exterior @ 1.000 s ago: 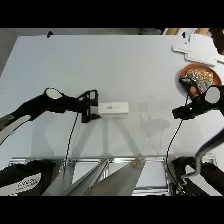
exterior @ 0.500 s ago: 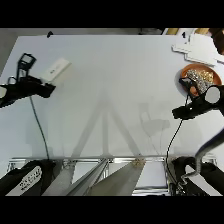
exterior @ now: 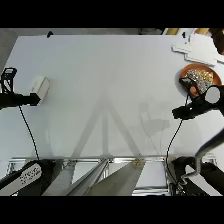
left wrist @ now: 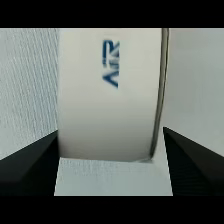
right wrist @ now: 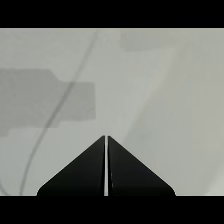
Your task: Fold the box and place the chain.
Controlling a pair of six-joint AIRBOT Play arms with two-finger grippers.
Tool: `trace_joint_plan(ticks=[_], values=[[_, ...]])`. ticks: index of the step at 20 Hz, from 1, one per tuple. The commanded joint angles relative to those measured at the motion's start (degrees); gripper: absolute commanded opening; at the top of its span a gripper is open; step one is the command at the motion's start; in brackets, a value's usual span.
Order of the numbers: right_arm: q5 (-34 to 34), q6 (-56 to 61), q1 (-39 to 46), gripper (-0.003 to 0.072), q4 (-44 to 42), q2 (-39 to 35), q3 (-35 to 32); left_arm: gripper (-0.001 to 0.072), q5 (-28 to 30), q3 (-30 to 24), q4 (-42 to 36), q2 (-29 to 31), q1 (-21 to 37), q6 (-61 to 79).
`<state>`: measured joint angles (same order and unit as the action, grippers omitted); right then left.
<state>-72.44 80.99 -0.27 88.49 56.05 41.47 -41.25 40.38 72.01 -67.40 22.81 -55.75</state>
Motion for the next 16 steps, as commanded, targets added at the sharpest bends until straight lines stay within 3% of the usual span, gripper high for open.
trace_joint_plan(ticks=[1,5,12,16], values=[[-0.02,0.00,0.04,0.0016,0.00,-0.04,-0.04,0.0694,-2.49,-0.02,2.86,-0.96,0.48,-6.25],[-0.02,0.00,0.04,0.0016,0.00,-0.04,-0.04,0.0692,-2.62,-0.02,3.74,1.60,0.48,-6.23],[-0.02,0.00,0.04,0.0016,0.00,-0.04,-0.04,0.0691,-0.90,-0.02,3.41,14.95,0.44,-6.25],[-0.02,0.00,0.04,0.0016,0.00,-0.04,-0.04,0.0691,-1.64,-0.04,3.43,15.08,0.44,-6.23]])
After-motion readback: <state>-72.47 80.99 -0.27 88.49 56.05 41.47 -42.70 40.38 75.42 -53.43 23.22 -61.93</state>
